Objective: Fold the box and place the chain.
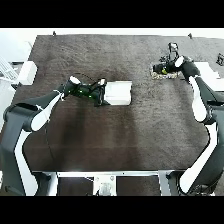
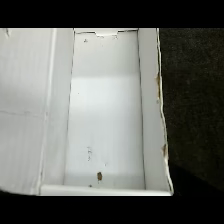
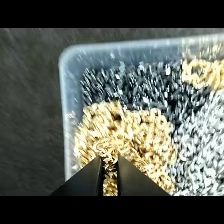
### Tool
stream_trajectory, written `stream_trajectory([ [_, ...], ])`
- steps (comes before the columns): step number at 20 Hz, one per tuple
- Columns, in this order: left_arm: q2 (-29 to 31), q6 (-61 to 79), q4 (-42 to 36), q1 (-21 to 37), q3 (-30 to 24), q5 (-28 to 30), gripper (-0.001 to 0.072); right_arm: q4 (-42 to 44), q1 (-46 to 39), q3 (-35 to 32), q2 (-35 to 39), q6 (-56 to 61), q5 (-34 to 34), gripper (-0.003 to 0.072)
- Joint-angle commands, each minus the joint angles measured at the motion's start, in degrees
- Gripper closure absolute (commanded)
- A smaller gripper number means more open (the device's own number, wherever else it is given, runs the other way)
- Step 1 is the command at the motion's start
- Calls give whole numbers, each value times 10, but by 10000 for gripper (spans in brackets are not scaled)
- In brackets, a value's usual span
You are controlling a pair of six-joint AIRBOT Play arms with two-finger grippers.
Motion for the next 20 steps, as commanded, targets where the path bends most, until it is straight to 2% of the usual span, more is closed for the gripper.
stream_trajectory([
  [1,0,0,0,0,0,0,353,-9,0,14,29,9,18,676],
  [7,0,0,0,0,0,0,353,-42,7,14,133,8,101,677],
  [10,0,0,0,0,0,0,353,-109,31,14,218,6,128,677],
  [15,0,0,0,0,0,0,352,-149,89,14,372,-3,137,677],
  [20,0,0,0,0,0,0,353,-151,142,14,453,-9,153,677],
])
